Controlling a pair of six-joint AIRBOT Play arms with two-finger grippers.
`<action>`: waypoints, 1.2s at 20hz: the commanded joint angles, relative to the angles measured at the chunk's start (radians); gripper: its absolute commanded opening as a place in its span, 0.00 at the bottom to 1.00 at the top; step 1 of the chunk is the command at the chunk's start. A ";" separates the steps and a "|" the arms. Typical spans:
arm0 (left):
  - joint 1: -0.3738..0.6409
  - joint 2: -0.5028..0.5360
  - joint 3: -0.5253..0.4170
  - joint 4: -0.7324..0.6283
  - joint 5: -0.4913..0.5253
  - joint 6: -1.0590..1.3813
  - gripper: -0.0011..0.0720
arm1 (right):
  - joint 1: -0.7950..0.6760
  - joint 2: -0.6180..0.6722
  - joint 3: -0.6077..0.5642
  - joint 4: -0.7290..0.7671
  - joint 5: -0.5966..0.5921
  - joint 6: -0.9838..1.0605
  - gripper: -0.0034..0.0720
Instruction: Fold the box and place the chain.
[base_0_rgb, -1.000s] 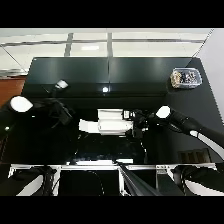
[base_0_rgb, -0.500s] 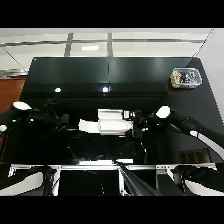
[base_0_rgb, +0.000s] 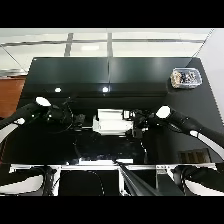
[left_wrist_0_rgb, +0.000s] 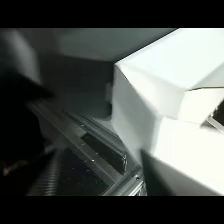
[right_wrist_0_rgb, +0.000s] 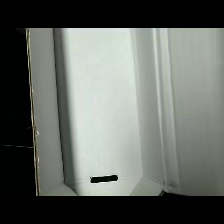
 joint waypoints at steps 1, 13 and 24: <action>0.006 -0.003 0.045 -0.017 -0.042 0.025 0.90 | 0.000 -0.001 0.000 0.000 0.000 0.000 0.62; -0.185 -0.003 0.142 0.042 -0.045 -0.150 0.79 | 0.000 -0.001 0.000 0.000 0.000 0.001 0.61; -0.270 -0.003 0.190 0.146 0.084 -0.308 0.70 | 0.000 -0.001 0.000 0.000 0.000 0.001 0.62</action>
